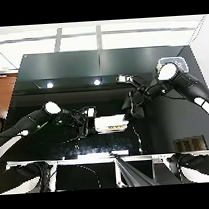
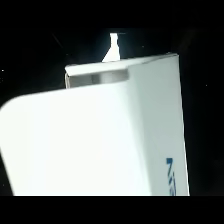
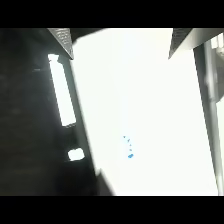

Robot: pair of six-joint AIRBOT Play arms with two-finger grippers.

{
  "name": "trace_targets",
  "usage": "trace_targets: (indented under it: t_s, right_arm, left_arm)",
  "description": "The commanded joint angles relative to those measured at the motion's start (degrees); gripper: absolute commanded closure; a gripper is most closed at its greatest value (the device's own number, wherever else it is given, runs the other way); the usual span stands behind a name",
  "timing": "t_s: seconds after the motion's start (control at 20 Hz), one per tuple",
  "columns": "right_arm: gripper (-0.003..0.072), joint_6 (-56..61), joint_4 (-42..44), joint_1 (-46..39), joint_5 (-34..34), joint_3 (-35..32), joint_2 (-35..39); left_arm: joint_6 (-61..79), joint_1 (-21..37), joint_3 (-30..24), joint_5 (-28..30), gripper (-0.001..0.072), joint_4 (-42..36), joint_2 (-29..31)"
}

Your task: Fold the box and place the chain.

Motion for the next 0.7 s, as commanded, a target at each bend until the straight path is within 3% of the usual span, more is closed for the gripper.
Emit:
trace_targets:
  t_s: [0.0,0.25,0.35,0.45,0.5,0.55,0.65]
  right_arm:
    - [-0.0016,-0.35,-0.26,2.29,-2.12,-2.58,-0.07]
    - [0.0005,-2.38,-0.5,4.66,-6.05,-3.15,-0.04]
    - [0.0234,-2.03,-0.5,4.66,-5.14,-3.15,0.07]
    - [0.0261,-0.98,-0.46,4.66,-4.96,-3.15,0.52]
    - [0.0336,0.11,-0.46,4.66,-4.94,-3.15,0.79]
    - [0.034,1.05,-0.48,4.66,-4.74,-3.15,0.98]
    - [0.0443,2.71,-0.55,4.68,-4.44,-3.15,1.05]
  left_arm:
    - [-0.02,0.0,0.07,-0.02,0.0377,0.02,0.0]
    - [-0.02,0.0,0.04,-0.04,0.0377,0.04,0.0]
    - [-0.02,0.0,0.04,-0.02,0.0377,0.04,0.0]
    - [-0.02,0.0,0.04,-0.02,0.0376,0.04,0.0]
    - [-0.02,0.0,0.04,-0.02,0.0377,0.04,0.0]
    - [-0.02,0.0,0.04,-0.02,0.0377,0.04,0.0]
    - [-0.02,0.0,0.04,-0.02,0.0377,0.04,0.0]
